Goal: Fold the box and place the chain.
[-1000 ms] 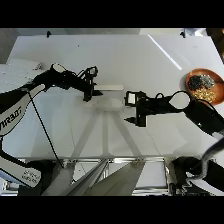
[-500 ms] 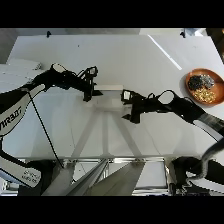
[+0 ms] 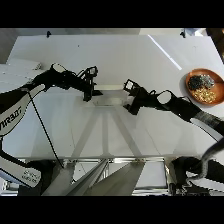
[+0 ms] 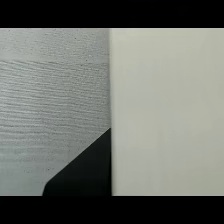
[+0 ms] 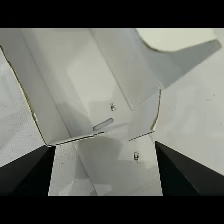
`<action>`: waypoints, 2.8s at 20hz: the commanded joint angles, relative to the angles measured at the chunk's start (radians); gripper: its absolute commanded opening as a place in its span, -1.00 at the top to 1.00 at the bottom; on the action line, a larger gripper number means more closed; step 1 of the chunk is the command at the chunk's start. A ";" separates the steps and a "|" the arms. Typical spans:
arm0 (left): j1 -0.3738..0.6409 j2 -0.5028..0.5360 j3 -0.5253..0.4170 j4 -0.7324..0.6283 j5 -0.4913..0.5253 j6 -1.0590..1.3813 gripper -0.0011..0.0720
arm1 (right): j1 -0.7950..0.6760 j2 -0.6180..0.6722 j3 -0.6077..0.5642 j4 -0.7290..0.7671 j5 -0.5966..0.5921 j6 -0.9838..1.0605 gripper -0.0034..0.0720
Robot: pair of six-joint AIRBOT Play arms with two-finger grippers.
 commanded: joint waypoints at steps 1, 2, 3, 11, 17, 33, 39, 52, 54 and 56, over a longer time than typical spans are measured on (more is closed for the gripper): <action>0.001 -0.001 0.000 0.000 -0.001 0.000 0.93 | -0.003 -0.001 0.002 -0.014 -0.033 0.025 -0.90; 0.000 -0.001 0.000 0.000 -0.001 0.000 0.93 | -0.011 -0.001 0.004 -0.016 -0.027 0.029 -0.90; 0.000 -0.001 0.000 0.000 -0.001 0.000 0.93 | -0.020 -0.001 0.008 -0.021 -0.023 0.043 -0.90; 0.001 -0.001 0.000 0.000 -0.001 0.000 0.93 | -0.043 -0.001 0.049 -0.168 0.085 0.079 -0.90; 0.000 -0.001 0.000 0.000 -0.001 0.000 0.93 | -0.043 0.127 0.003 -0.280 0.291 -0.006 -0.90; 0.001 -0.001 0.000 0.000 -0.001 0.000 0.93 | -0.019 0.210 -0.050 -0.378 -0.048 0.267 -0.90; 0.000 -0.001 0.000 0.000 -0.001 0.001 0.93 | 0.011 0.343 -0.050 -0.377 0.223 0.202 -0.90; 0.000 -0.001 0.000 0.000 -0.001 0.000 0.93 | 0.126 0.104 -0.067 -0.186 -0.025 0.156 -0.90; 0.000 -0.001 0.000 0.000 -0.001 0.000 0.93 | 0.126 0.090 -0.067 -0.184 -0.074 0.168 -0.90; 0.001 -0.001 0.000 0.000 -0.001 0.001 0.93 | 0.126 0.086 -0.067 -0.184 -0.112 0.187 -0.90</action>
